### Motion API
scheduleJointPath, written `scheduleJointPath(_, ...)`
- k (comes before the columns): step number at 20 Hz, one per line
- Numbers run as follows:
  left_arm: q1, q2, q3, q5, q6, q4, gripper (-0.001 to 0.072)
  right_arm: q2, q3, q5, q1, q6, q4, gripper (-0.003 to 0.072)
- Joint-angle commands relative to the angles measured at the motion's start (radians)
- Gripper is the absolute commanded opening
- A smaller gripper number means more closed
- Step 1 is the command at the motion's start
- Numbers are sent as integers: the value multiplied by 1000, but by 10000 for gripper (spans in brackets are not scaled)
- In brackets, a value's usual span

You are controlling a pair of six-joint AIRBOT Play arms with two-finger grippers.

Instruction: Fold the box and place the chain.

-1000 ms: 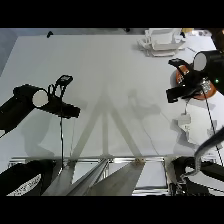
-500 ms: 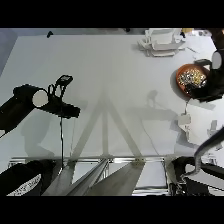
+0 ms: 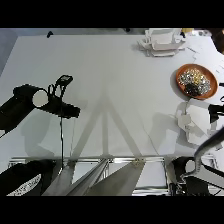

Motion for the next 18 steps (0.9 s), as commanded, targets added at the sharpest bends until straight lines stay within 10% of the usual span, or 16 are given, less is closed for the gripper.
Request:
scheduleJointPath(1,-1,0,0,0,0,0,9,-6,-32,-18,-33,32,-100,622)
scheduleJointPath(15,-1,0,0,0,0,0,9,-224,-32,-51,-41,90,-250,404)
scheduleJointPath(18,-1,0,0,0,0,0,9,-270,-32,-3,-80,112,-248,211)
